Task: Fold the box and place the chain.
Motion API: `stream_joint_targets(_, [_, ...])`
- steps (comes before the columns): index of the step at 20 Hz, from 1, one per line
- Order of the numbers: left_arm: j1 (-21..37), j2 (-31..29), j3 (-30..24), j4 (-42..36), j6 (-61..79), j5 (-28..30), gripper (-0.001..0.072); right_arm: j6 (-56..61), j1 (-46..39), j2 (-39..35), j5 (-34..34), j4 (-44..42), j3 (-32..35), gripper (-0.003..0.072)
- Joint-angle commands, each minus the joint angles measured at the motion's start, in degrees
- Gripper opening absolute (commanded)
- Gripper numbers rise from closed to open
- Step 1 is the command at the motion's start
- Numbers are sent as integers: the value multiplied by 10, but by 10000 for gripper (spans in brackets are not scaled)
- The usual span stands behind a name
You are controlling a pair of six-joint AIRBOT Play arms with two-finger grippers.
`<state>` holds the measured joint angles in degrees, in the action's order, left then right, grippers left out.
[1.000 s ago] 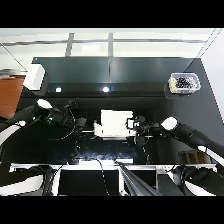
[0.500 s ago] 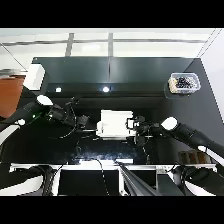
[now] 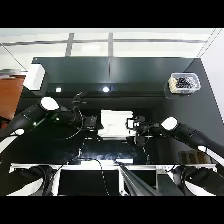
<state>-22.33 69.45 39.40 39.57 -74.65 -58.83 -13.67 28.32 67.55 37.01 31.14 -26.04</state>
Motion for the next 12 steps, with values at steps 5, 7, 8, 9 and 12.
stream_joint_targets(5, [-85,-7,1,54,-136,89,712,0,0,0,0,0,0,307])
stream_joint_targets(7, [-98,-7,1,56,-162,89,711,0,0,0,0,0,0,307])
stream_joint_targets(8, [-103,-7,1,61,-173,89,706,0,0,0,0,0,0,307])
stream_joint_targets(9, [-108,-7,1,74,-188,89,704,0,0,0,0,0,0,307])
stream_joint_targets(12, [-118,-7,1,120,-220,101,704,0,0,0,0,0,0,307])
